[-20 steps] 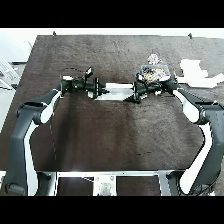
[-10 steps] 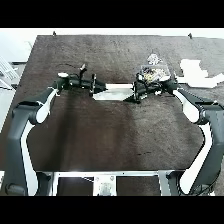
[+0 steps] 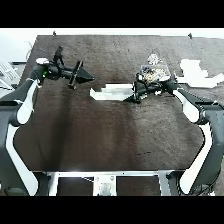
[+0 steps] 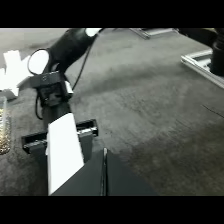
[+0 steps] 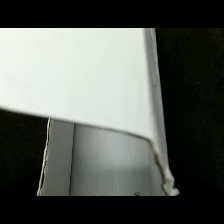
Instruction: Fold the box and place the chain.
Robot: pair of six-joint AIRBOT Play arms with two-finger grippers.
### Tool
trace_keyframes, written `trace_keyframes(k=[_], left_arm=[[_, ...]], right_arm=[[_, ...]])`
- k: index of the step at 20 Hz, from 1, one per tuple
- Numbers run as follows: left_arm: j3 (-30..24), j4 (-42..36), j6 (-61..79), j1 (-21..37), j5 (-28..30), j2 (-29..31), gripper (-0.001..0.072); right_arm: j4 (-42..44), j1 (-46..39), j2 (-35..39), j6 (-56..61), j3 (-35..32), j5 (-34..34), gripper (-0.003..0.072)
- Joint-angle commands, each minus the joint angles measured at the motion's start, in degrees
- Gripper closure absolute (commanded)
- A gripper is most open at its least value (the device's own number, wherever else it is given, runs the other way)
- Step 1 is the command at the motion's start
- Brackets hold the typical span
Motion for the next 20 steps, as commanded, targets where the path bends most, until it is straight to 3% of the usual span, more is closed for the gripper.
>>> trace_keyframes(k=[1,6,10,16,20], left_arm=[[-3.8,8.0,-0.9,-2.4,-0.5,9.9,0.0694],[-24.9,12.5,3.6,-6.4,23.3,26.5,0.0694],[-35.6,12.2,3.1,-8.4,30.3,25.1,0.0693],[-36.8,12.4,1.7,-14.0,46.0,17.2,0.0691],[-29.1,11.7,0.4,-14.3,46.2,13.6,0.0691]], right_arm=[[0.0,0.0,0.0,0.0,0.0,0.0,0.0103],[0.0,0.0,0.0,0.0,0.0,0.0,0.0103],[0.0,0.0,0.0,0.0,0.0,0.0,0.0104],[0.0,0.0,0.0,0.0,0.0,0.0,0.0103],[0.0,0.0,0.0,0.0,0.0,0.0,0.0104]])
